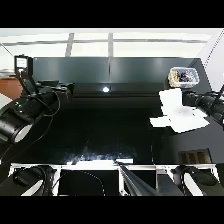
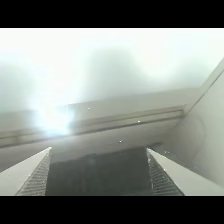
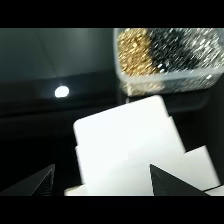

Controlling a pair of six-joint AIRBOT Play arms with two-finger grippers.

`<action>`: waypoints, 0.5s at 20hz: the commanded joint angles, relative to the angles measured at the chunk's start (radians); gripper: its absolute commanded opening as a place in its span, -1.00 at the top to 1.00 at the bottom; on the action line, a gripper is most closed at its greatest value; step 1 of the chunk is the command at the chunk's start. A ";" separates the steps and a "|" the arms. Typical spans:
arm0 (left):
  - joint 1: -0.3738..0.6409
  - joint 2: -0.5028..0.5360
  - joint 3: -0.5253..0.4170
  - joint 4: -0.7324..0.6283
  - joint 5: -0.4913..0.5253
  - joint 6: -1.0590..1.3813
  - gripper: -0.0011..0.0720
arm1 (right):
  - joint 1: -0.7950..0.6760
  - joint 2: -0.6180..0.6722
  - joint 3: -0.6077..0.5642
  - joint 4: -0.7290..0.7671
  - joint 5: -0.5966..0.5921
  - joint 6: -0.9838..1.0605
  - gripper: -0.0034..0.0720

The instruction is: Fold the box and place the chain.

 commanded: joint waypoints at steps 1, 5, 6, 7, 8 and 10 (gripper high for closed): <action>0.001 -0.048 0.000 -0.083 0.060 -0.002 -0.95 | -0.027 -0.047 0.000 -0.267 -0.092 -0.013 -0.96; 0.002 -0.086 0.000 -0.119 0.056 -0.002 -0.95 | -0.196 -0.132 0.017 -0.471 -0.070 0.160 -0.96; 0.002 -0.092 0.000 -0.122 0.057 -0.002 -0.95 | -0.298 -0.187 0.047 -0.464 -0.062 0.262 -0.96; 0.001 -0.096 0.000 -0.122 0.057 -0.002 -0.95 | -0.416 -0.260 0.095 -0.416 -0.045 0.351 -0.96; 0.001 -0.101 0.000 -0.122 0.057 -0.002 -0.95 | -0.528 -0.341 0.152 -0.301 -0.042 0.343 -0.96; 0.001 -0.106 0.000 -0.122 0.057 -0.003 -0.95 | -0.683 -0.510 0.282 0.008 0.012 0.112 -0.95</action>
